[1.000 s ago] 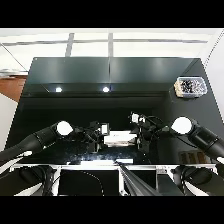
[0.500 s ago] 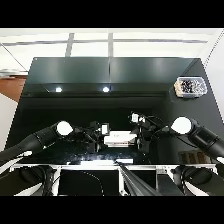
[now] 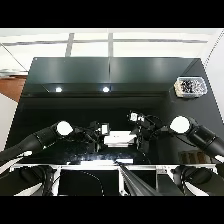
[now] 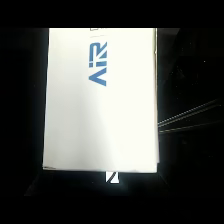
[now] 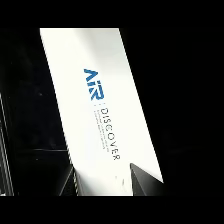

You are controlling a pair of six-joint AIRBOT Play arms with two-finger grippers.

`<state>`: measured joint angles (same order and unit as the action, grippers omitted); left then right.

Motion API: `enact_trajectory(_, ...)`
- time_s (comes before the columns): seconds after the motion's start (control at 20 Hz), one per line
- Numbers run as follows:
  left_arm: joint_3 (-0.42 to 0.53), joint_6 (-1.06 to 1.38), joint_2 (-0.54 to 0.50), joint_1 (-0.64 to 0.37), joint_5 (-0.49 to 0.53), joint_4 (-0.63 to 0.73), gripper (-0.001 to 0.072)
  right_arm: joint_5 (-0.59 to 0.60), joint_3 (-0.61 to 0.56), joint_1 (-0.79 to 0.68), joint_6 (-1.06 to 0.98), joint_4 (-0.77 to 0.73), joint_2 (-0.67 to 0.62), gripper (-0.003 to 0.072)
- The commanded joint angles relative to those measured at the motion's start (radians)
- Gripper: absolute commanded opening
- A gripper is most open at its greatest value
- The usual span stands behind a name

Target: Fold the box and place the chain.

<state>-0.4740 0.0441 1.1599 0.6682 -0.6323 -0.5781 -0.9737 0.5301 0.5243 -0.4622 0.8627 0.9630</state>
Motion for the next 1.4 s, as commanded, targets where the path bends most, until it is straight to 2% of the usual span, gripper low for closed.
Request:
enact_trajectory(0.0,0.0,0.0,0.0,0.0,0.0,0.0,0.0349,-0.014,0.012,0.001,-0.054,0.002,-0.016,0.039)
enact_trajectory(0.6,0.0,0.001,0.0,0.0,0.001,-0.001,0.0349,-0.104,0.084,0.0,-0.165,-0.036,-0.047,0.0369)
enact_trajectory(0.65,0.0,0.001,0.0,0.0,0.001,-0.001,0.0349,-0.114,0.098,-0.002,-0.22,-0.051,-0.047,0.0301)
enact_trajectory(0.7,0.0,0.001,0.0,0.0,0.001,-0.001,0.0349,-0.127,0.111,-0.01,-0.295,-0.051,-0.047,0.0054)
enact_trajectory(0.8,0.0,0.0,0.0,0.0,0.001,-0.001,0.035,-0.129,0.109,-0.039,-0.5,-0.053,-0.047,0.0044)
enact_trajectory(0.9,0.0,0.001,0.0,0.0,0.002,-0.001,0.0376,-0.112,0.084,-0.057,-0.625,-0.145,-0.043,0.0043)
enact_trajectory(1.05,0.0,0.001,0.0,0.0,0.001,-0.001,0.0377,-0.065,0.022,-0.056,-0.649,-0.325,0.003,0.0043)
enact_trajectory(1.2,0.0,0.001,0.0,0.0,0.001,-0.001,0.0376,-0.011,0.007,-0.056,-0.649,-0.331,0.07,0.0043)
enact_trajectory(1.35,0.0,0.001,0.0,0.0,0.001,-0.001,0.0377,-0.006,0.005,-0.056,-0.649,-0.328,0.134,0.0044)
